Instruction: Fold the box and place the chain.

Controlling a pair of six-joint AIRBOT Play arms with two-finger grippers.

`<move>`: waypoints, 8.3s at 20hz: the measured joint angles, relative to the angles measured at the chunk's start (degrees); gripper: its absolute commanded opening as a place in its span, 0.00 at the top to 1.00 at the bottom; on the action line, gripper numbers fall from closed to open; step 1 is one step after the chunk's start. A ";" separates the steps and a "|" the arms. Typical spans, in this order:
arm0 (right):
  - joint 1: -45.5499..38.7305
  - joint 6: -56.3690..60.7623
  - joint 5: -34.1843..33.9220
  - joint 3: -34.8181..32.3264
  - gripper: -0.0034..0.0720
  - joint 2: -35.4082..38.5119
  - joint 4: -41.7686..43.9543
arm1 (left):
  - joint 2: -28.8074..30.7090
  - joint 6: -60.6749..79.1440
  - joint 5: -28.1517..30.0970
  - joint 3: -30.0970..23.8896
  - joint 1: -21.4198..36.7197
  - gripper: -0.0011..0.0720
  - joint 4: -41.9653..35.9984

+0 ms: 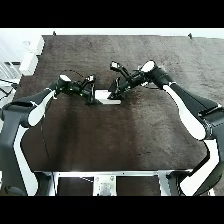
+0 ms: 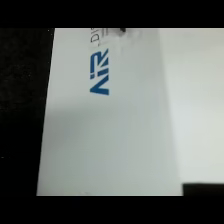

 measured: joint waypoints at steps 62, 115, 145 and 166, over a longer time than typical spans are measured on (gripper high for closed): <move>-1.09 -19.32 -16.87 -15.04 0.47 5.77 11.39 | 0.00 -0.02 -0.04 0.00 0.00 0.44 -0.02; -0.90 -20.90 -10.32 -14.34 0.49 5.31 10.54 | 0.00 -0.02 -0.07 0.00 0.00 0.44 -0.02; -1.25 -21.35 -12.04 -14.64 0.53 7.41 10.47 | 0.00 0.02 -0.04 0.00 0.02 0.44 -0.04; 2.14 -34.56 -27.76 -25.18 0.52 10.62 18.73 | 0.00 -0.02 -0.04 0.00 0.02 0.44 -0.02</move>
